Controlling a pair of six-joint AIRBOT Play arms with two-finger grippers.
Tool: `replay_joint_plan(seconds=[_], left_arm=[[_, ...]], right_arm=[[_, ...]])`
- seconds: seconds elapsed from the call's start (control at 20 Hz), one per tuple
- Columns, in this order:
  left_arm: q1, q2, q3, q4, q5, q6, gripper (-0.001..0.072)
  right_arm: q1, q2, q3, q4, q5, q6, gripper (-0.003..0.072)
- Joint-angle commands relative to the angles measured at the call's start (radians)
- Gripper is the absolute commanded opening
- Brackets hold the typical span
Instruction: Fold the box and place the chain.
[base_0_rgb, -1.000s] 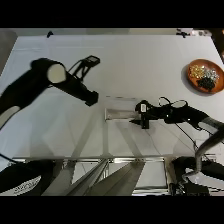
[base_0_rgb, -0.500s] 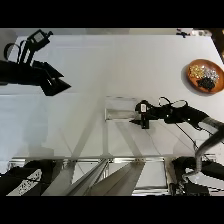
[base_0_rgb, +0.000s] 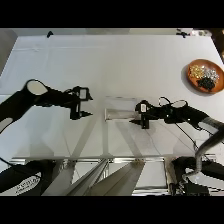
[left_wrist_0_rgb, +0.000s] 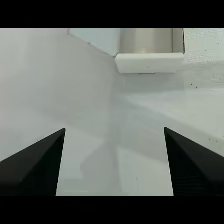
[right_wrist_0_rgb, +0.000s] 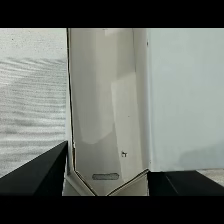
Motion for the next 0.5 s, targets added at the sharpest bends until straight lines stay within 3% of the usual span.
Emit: replay_joint_plan(seconds=[0.0,0.15,0.45], left_arm=[[-0.064,-0.126,-0.015,-0.116,0.087,0.157,0.0698],[-0.061,-0.194,-0.005,-0.137,0.082,0.148,0.0698],[-0.058,-0.206,-0.005,-0.152,0.048,0.054,0.0699]], right_arm=[[0.000,0.001,0.001,0.000,0.000,0.000,0.0407],[0.000,0.001,0.001,0.000,0.000,0.000,0.0407],[0.000,0.001,0.001,0.000,0.000,0.000,0.0407]])
